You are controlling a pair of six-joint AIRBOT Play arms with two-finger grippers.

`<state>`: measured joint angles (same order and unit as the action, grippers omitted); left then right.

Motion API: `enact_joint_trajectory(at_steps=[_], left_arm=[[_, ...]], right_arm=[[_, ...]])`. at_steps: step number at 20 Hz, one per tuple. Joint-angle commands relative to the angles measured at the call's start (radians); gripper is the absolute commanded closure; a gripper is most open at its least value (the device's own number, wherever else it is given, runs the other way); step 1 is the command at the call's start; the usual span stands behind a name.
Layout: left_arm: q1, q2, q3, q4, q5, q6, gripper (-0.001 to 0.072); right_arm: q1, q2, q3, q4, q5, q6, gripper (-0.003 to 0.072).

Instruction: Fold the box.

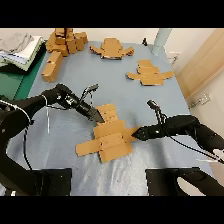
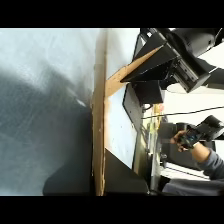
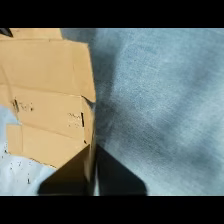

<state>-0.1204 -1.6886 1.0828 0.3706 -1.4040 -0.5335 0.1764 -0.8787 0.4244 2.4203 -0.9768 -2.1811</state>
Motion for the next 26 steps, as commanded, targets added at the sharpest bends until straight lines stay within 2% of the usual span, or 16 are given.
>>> enact_joint_trajectory(at_steps=[1,4,8,11,12,14,15,16,26], left_arm=[[-0.005,-0.001,0.001,-0.005,0.002,0.090,0.0696],[-0.023,0.003,0.001,-0.007,0.057,0.157,0.0700],[-0.079,0.071,0.000,-0.006,0.160,0.249,0.0702],[-0.169,0.156,-0.013,0.060,0.295,0.346,0.0702],[-0.211,0.183,-0.021,0.117,0.377,0.355,0.0702],[-0.282,0.208,-0.027,0.207,0.489,0.373,0.0702],[-0.303,0.208,-0.028,0.211,0.494,0.395,0.0702],[-0.318,0.202,-0.031,0.213,0.495,0.412,0.0702],[-0.333,0.243,-0.086,0.175,0.510,0.447,0.0702]], right_arm=[[0.000,0.000,0.000,-0.008,0.025,0.000,0.0202],[-0.015,0.001,0.021,-0.077,0.118,0.052,0.0202],[-0.107,0.001,0.179,-0.272,0.126,0.241,0.0202],[-0.156,0.000,0.271,-0.304,0.139,0.314,0.0208],[-0.158,0.000,0.282,-0.303,0.141,0.316,0.0269],[-0.158,-0.004,0.282,-0.299,0.131,0.316,0.0494],[-0.158,-0.009,0.282,-0.290,0.127,0.316,0.0607],[-0.157,-0.014,0.282,-0.288,0.126,0.315,0.0671],[-0.157,-0.038,0.282,-0.288,0.108,0.315,0.0682]])
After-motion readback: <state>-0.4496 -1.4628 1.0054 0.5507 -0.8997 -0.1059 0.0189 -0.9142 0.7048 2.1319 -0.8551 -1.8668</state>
